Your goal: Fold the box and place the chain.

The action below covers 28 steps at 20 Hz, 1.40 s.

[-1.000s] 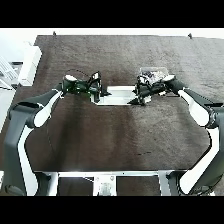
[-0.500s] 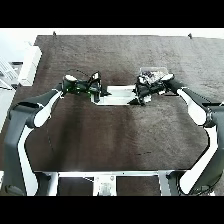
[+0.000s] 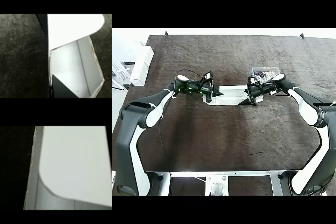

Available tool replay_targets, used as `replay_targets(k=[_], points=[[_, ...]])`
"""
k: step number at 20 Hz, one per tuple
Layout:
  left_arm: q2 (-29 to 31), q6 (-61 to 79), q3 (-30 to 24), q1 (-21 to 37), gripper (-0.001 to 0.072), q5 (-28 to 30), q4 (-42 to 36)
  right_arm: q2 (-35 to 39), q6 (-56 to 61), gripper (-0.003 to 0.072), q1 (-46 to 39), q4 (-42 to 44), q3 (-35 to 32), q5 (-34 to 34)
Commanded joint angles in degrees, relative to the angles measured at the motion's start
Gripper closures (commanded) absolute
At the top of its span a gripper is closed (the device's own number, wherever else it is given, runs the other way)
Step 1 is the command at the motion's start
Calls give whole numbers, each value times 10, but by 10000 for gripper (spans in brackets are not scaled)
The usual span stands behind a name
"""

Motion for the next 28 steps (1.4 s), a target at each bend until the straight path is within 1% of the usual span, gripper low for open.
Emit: replay_targets(k=[1, 28], points=[[0, 0, 0, 0, 687, 0, 0, -1, 0, 42, 0, 1, 0, 1], [0, 0, 0, 0, 687, 0, 0, -18, 23, 43, -11, 19, 0, 14]])
